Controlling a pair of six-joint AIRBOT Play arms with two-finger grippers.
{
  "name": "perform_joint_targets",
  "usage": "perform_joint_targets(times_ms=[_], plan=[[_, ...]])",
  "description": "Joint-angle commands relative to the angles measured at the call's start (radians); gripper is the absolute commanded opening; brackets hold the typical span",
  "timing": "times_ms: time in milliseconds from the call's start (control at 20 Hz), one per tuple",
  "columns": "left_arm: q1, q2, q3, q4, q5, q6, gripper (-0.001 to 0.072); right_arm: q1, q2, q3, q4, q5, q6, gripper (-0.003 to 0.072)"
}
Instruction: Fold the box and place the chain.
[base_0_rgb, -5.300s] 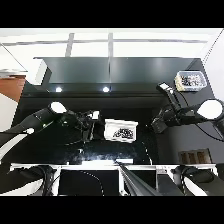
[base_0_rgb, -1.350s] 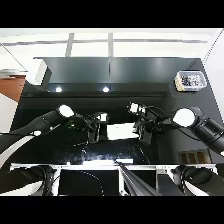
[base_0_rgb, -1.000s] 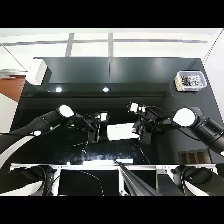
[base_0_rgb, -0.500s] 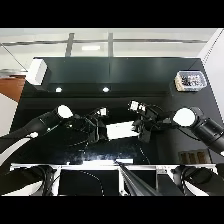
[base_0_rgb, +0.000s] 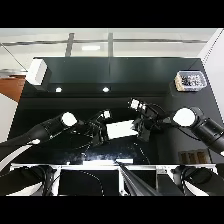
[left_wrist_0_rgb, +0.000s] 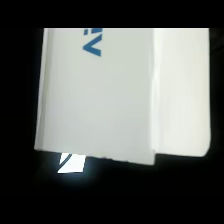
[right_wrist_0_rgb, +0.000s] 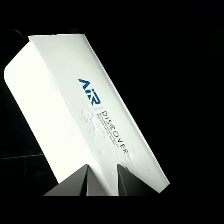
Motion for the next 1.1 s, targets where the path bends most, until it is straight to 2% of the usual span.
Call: perform_joint_targets(times_ms=[0,750,1050], plan=[[0.021,0.002,-0.003,0.003,0.036,-0.037,0.0707,0.001,0.000,0.000,0.000,-0.003,0.020,0.0220],[0.003,0.002,0.001,-0.013,0.069,0.128,0.0707,0.001,0.000,0.000,-0.002,-0.003,0.031,0.0219],[0.003,-0.005,0.001,-0.109,0.071,0.256,0.0700,0.001,0.000,0.000,-0.002,-0.003,0.031,0.0220]])
